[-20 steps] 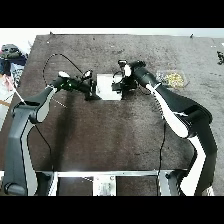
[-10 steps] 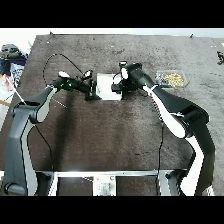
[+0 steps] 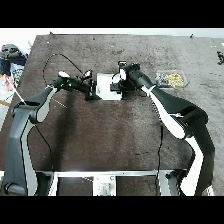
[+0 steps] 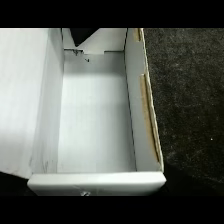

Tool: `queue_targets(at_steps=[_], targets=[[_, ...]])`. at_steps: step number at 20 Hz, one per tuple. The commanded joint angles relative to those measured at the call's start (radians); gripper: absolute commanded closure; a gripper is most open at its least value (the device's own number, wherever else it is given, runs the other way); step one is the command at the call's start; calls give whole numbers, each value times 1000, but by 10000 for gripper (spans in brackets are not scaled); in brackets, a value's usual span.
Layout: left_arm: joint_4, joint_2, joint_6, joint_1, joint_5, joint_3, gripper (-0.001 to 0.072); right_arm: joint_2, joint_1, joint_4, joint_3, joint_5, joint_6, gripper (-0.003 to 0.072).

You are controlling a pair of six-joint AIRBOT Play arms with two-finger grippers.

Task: Fold the box and place the chain.

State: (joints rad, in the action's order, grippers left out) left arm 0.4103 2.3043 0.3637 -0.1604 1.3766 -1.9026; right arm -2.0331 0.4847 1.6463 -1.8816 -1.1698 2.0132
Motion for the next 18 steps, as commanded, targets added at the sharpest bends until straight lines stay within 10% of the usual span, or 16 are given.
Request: queue_targets(at_steps=[1,7,9,18], targets=[[0,0,1,1,-1,0,255,-10,2,0,-1,-3,8,674],[0,0,1,1,-1,0,255,-17,5,9,-1,2,8,668],[0,0,1,1,0,0,255,-15,5,7,-1,14,8,420],[0,0,1,1,0,0,255,-1,5,7,-3,-13,2,420]])
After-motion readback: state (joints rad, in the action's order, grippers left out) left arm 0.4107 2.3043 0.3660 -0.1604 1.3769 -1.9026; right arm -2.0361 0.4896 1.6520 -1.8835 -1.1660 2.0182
